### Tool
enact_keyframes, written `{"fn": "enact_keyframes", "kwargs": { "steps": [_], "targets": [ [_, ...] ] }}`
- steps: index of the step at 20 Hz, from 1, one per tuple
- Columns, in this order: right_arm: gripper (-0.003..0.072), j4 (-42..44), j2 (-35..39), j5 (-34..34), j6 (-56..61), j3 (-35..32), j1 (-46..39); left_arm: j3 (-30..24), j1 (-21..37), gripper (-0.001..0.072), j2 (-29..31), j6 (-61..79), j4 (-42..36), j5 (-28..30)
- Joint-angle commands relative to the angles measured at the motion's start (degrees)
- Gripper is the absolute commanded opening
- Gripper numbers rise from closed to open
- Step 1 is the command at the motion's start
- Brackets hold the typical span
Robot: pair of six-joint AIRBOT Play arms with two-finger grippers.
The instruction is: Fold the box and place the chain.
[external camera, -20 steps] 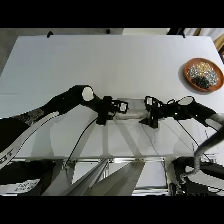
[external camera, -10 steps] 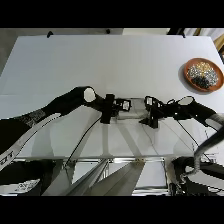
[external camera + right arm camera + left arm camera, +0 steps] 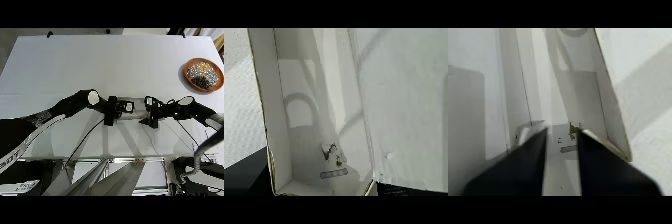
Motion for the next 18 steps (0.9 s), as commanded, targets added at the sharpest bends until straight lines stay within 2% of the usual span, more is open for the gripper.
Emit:
{"fn": "enact_keyframes", "kwargs": {
  "steps": [1, 3, 5, 7, 8, 14, 18],
  "targets": [
    [0.0451, 0.1, 0.0, 0.0, 0.1, 0.0, 0.0, 0.0, -0.5, 0.0294, -0.2, 0.1, -0.5, -0.4],
    [0.0451, 0.1, 0.0, 0.0, 0.1, 0.0, 0.0, 0.0, -0.5, 0.0294, -0.2, -0.1, -0.5, -0.5],
    [0.0451, 0.1, 0.0, 0.0, 0.1, 0.0, 0.0, 0.0, -0.4, 0.0240, -0.2, -0.9, -0.5, -0.9],
    [0.0451, 0.1, 0.0, 0.0, 0.1, 0.0, 0.0, 0.0, -0.3, 0.0055, 0.0, -4.1, 0.4, -1.9],
    [0.0451, 0.1, 0.0, 0.0, 0.1, 0.0, 0.0, 0.0, -0.2, 0.0008, 0.4, -5.7, 1.7, -2.7],
    [0.0451, 0.1, 0.0, 0.0, 0.1, 0.0, 0.0, 0.0, 3.8, 0.0008, 5.2, -17.4, 6.2, -6.5],
    [0.0451, 0.1, 0.0, 0.0, 0.1, 0.0, 0.0, 0.0, 6.8, 0.0008, 9.7, -24.7, 6.6, -9.8]
  ]
}}
